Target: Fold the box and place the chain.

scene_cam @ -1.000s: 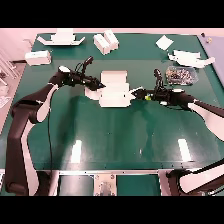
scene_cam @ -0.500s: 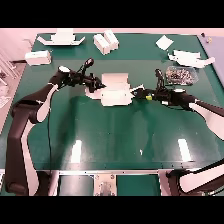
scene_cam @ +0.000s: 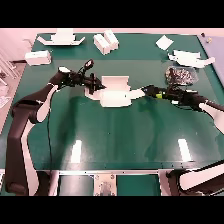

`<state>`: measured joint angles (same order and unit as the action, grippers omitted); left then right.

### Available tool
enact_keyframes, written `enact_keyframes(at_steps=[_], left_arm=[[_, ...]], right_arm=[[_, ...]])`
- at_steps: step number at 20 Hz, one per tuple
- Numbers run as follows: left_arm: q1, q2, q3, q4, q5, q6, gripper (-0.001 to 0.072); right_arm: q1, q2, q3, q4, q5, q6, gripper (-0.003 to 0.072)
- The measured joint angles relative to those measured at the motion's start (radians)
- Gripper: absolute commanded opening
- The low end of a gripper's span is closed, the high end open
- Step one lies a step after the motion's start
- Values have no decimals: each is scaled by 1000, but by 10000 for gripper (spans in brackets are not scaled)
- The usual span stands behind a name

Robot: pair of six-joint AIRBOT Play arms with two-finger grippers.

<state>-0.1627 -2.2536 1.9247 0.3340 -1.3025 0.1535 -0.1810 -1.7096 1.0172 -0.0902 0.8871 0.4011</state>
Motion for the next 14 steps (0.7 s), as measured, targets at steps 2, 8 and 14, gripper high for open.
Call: enact_keyframes(at_steps=[2, 8, 14], left_arm=[[0, 0, -14, -2, 3, 31, 17], [-3, 0, -36, -42, 18, 111, 17], [-4, 0, -41, -57, 18, 138, 21]], right_arm=[[-27, 0, 6, 29, 39, -19, 430], [-59, 0, 22, 71, 96, -54, 431], [-64, 0, 24, 80, 107, -74, 431]])
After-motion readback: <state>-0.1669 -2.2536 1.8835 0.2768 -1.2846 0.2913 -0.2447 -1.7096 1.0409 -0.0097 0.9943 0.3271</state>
